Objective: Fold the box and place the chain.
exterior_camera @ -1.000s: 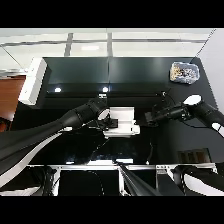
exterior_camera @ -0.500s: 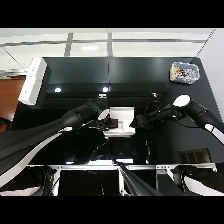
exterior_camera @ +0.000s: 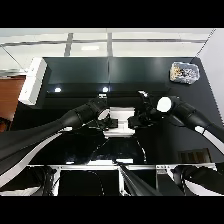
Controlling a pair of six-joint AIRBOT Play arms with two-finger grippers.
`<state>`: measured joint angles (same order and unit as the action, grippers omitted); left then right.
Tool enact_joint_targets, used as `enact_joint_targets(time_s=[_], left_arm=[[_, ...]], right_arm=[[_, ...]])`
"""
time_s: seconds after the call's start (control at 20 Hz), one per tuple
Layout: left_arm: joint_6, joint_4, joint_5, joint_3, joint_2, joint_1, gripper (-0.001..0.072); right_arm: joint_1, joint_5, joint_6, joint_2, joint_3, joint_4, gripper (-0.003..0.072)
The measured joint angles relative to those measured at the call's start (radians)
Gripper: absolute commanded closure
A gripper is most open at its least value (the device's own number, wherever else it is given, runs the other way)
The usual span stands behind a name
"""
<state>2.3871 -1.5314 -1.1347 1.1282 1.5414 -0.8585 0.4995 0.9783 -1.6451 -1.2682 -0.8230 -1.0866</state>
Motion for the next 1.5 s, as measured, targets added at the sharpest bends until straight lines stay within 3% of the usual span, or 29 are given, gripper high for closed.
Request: enact_joint_targets(time_s=[0.55, 1.0, 1.05, 1.15, 1.2, 1.4, 1.45, 1.5], left_arm=[[0.0, 0.0, 0.0, 0.0, 0.0, 0.0, 0.0682], [0.0, 0.0, 0.0, 0.0, 0.0, 0.0, 0.0682], [0.0, 0.0, 0.0, 0.0, 0.0, 0.0, 0.0682], [0.0, 0.0, 0.0, 0.0, 0.0, 0.0, 0.0682], [-0.002, 0.0, 0.0, 0.0, 0.0, 0.0, 0.0682], [0.002, 0.003, 0.001, 0.0, 0.0, 0.0, 0.0682], [0.002, 0.003, 0.001, 0.0, 0.0, 0.0, 0.0682], [-0.002, 0.002, 0.001, 0.0, 0.0, 0.0, 0.0682]], right_arm=[[0.204, 0.06, -0.475, -0.071, -0.116, -0.388, 0.0275], [0.226, 0.084, -0.579, -0.124, -0.127, -0.425, 0.0277], [0.227, 0.085, -0.581, -0.128, -0.126, -0.421, 0.0466], [0.227, 0.077, -0.586, -0.133, -0.127, -0.408, 0.0645], [0.227, 0.077, -0.586, -0.135, -0.127, -0.405, 0.0674], [0.227, 0.081, -0.591, -0.138, -0.128, -0.405, 0.0657], [0.227, 0.082, -0.588, -0.138, -0.128, -0.405, 0.0503], [0.227, 0.095, -0.584, -0.139, -0.127, -0.405, 0.0478]])
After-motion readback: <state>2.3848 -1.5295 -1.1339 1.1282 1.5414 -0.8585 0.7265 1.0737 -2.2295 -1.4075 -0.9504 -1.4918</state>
